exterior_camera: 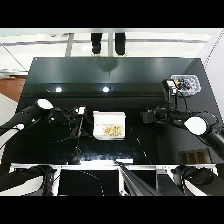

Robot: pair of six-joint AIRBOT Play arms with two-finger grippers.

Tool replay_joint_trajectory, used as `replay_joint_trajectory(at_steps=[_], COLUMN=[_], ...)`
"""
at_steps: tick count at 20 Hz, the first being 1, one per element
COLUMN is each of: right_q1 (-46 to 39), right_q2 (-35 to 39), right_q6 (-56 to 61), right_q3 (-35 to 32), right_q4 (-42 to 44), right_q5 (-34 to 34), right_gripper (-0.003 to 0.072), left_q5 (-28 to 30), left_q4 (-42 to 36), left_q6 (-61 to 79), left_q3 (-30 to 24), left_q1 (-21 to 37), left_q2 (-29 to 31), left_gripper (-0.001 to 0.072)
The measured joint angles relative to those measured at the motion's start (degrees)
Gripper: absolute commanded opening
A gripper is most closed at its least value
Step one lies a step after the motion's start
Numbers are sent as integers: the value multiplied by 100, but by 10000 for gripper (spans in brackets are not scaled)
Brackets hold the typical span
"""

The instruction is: Fold the box and place the chain.

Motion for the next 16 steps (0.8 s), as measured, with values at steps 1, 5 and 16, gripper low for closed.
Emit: replay_joint_trajectory(at_steps=[1,5,16], right_q1=[0,0,0], right_q2=[0,0,0], right_q6=[-2,-2,-2], right_q3=[0,0,0], right_q4=[0,0,-2], right_q5=[0,0,-2], right_gripper=[405,405,405], left_q5=[9,149,374], left_q4=[-11,-46,-138], left_q6=[0,0,-149], left_q3=[0,0,-17], left_q1=[-17,-199,-411], left_q2=[0,0,-79], left_gripper=[716,716,715])
